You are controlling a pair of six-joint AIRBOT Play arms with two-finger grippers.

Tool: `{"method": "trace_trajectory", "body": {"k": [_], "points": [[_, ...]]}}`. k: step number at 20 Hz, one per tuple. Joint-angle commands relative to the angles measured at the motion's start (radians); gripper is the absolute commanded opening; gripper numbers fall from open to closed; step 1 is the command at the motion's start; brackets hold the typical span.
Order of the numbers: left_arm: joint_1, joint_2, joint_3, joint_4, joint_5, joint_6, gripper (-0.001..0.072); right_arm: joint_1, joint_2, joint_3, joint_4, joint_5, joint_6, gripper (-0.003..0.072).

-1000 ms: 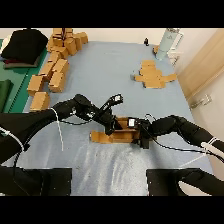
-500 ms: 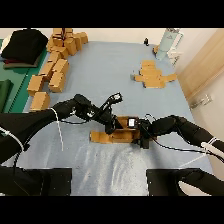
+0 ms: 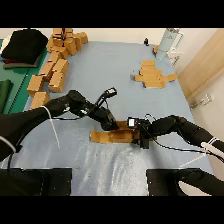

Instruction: Fold the box.

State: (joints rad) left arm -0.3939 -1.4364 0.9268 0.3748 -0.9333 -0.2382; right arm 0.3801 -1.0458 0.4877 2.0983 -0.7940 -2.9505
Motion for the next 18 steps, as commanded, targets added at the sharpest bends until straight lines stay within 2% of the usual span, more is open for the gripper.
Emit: {"method": "trace_trajectory", "body": {"k": [1, 3, 4, 6, 7, 9, 11, 13, 15, 18], "points": [[0.061, 0.092, 0.001, 0.251, -0.106, -0.414, 0.0697, 0.0, 0.0, 0.0, 0.0, 0.0, 0.0, 0.0504], [0.073, 0.138, 0.001, 0.327, -0.241, -0.633, 0.0697, 0.0, 0.0, 0.0, 0.0, 0.0, 0.0, 0.0504], [0.071, 0.148, 0.001, 0.329, -0.327, -0.703, 0.0661, 0.0, 0.0, 0.0, 0.001, 0.0, 0.0, 0.0505], [0.053, 0.15, 0.0, 0.326, -0.497, -0.811, 0.0025, 0.0, 0.0, 0.0, 0.001, 0.0, 0.0, 0.0504], [0.031, 0.151, -0.004, 0.315, -0.536, -0.848, 0.0012, 0.0, 0.0, 0.0, 0.0, 0.0, 0.0, 0.0505], [-0.045, 0.151, -0.019, 0.231, -0.498, -0.885, 0.0012, 0.0, 0.0, 0.0, 0.0, 0.0, 0.0, 0.0504], [-0.152, 0.15, -0.025, 0.177, -0.357, -0.884, 0.0012, 0.0, 0.0, 0.0, 0.001, 0.0, 0.0, 0.0505], [-0.209, 0.15, -0.024, 0.184, -0.174, -0.884, 0.0013, 0.0, 0.0, 0.0, 0.0, 0.0, 0.0, 0.0504], [-0.195, 0.15, -0.024, 0.18, -0.005, -0.88, 0.0013, 0.0, 0.0, 0.0, 0.0, 0.0, 0.0, 0.0504], [-0.137, 0.15, -0.024, 0.179, 0.164, -0.842, 0.0013, 0.0, 0.0, 0.0, 0.0, 0.0, 0.0, 0.0505]]}}
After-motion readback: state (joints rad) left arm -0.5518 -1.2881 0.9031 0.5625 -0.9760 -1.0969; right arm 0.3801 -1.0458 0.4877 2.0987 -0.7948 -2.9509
